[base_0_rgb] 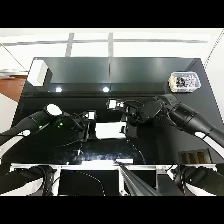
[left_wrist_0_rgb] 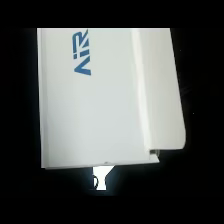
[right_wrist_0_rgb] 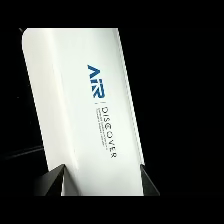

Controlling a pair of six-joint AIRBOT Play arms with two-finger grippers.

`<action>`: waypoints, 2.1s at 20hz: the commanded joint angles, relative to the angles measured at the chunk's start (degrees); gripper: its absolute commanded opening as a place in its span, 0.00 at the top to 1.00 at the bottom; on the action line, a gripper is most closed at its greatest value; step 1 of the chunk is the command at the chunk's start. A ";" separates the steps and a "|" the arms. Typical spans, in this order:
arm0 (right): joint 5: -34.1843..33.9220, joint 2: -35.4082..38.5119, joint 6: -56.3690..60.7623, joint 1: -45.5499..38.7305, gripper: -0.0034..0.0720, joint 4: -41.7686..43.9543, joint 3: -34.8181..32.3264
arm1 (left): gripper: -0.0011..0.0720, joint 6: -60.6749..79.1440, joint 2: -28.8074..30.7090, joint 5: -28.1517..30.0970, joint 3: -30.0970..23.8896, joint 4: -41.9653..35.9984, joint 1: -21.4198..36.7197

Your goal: Fold the box and place the chain.

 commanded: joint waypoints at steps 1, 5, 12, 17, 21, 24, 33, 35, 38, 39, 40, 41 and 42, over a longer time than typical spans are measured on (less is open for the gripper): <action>1.14 -0.24 0.94 0.04 0.41 -0.11 -0.02 | 0.30 0.02 -0.04 -0.09 -0.04 0.04 -0.04; 1.27 -0.24 1.53 0.04 0.56 -0.11 -0.02 | 0.30 0.02 -0.04 -0.09 -0.04 0.04 -0.04; 1.29 -0.24 3.26 0.04 0.56 -0.09 0.02 | 0.30 0.02 -0.04 -0.13 -0.04 0.04 -0.04; 1.18 -0.22 3.48 0.04 0.72 -0.09 0.04 | 0.30 0.00 -0.04 -0.28 -0.04 0.04 -0.04; 1.11 -0.11 3.48 0.04 0.72 -0.02 0.07 | 0.30 0.02 -0.04 -0.28 -0.04 0.04 -0.04; 1.31 0.83 3.45 0.04 0.72 -0.07 0.07 | 0.30 0.02 -0.04 -0.28 -0.04 0.04 -0.04; 0.24 1.03 3.48 0.04 0.72 -0.07 0.00 | 0.30 0.00 -0.04 -0.31 -0.04 0.04 -0.04; -0.68 0.90 3.48 0.07 0.71 -0.07 -0.02 | 0.30 0.00 -0.04 -0.28 -0.04 0.04 -0.04; -0.66 0.85 3.48 0.28 0.68 -0.26 -0.02 | 0.30 0.02 -0.04 -0.28 -0.04 0.04 -0.04; -0.63 0.83 3.48 0.79 0.68 -1.01 -0.02 | 0.30 0.00 -0.04 -0.28 -0.04 0.04 -0.04; -0.39 0.83 3.48 1.40 0.68 -1.73 -0.11 | 0.30 0.00 -0.04 -0.28 -0.04 0.04 -0.04; -0.02 0.83 3.63 1.99 0.68 -2.23 -0.24 | 0.30 0.00 -0.04 -0.28 -0.04 0.04 -0.04; 0.39 0.83 3.72 2.45 0.68 -2.23 -0.44 | 0.30 0.02 -0.04 -0.28 -0.04 0.04 -0.04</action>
